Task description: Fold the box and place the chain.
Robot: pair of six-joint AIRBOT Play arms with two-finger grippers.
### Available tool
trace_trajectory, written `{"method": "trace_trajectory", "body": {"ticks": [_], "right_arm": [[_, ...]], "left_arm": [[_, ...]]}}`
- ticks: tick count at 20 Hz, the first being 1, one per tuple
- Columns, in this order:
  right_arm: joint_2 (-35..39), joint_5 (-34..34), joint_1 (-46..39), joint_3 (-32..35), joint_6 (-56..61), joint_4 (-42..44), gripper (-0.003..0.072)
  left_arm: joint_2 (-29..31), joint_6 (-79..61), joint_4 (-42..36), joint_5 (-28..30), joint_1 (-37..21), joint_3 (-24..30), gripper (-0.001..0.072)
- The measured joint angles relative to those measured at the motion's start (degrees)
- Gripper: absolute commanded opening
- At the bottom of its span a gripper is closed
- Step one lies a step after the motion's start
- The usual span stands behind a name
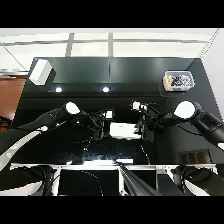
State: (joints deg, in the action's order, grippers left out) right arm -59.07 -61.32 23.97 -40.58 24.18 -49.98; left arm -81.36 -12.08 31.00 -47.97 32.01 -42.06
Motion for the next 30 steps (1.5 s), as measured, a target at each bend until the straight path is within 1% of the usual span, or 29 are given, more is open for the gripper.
{"method": "trace_trajectory", "body": {"ticks": [9, 17, 27, 28, 29, 30], "right_arm": [[0.0, 2.8, 0.1, 0.0, 0.0, 0.1, 0.0241], [0.0, 3.4, 0.0, 0.1, 0.6, 0.5, 0.0241], [0.0, 3.6, 0.1, 1.7, 1.1, 0.5, 0.0243], [0.0, 3.6, 0.1, 1.9, 1.1, 0.5, 0.0253], [0.0, 3.6, 0.1, 2.1, 1.1, 0.6, 0.0331], [0.0, 3.6, 0.1, 2.4, 1.1, 0.2, 0.0386]], "left_arm": [[0.0, 0.0, 0.0, 0.2, 0.0, 0.0, 0.048], [0.0, 0.0, 0.0, 0.0, 0.0, 0.0, 0.048], [0.0, -0.1, 0.0, 0.0, 0.0, 0.0, 0.0481], [0.0, -0.1, 0.0, 0.0, 0.0, 0.0, 0.0481], [0.0, -0.1, 0.0, 0.0, 0.0, 0.0, 0.0481], [0.0, -0.2, 0.0, 0.0, 0.0, 0.0, 0.0481]]}}
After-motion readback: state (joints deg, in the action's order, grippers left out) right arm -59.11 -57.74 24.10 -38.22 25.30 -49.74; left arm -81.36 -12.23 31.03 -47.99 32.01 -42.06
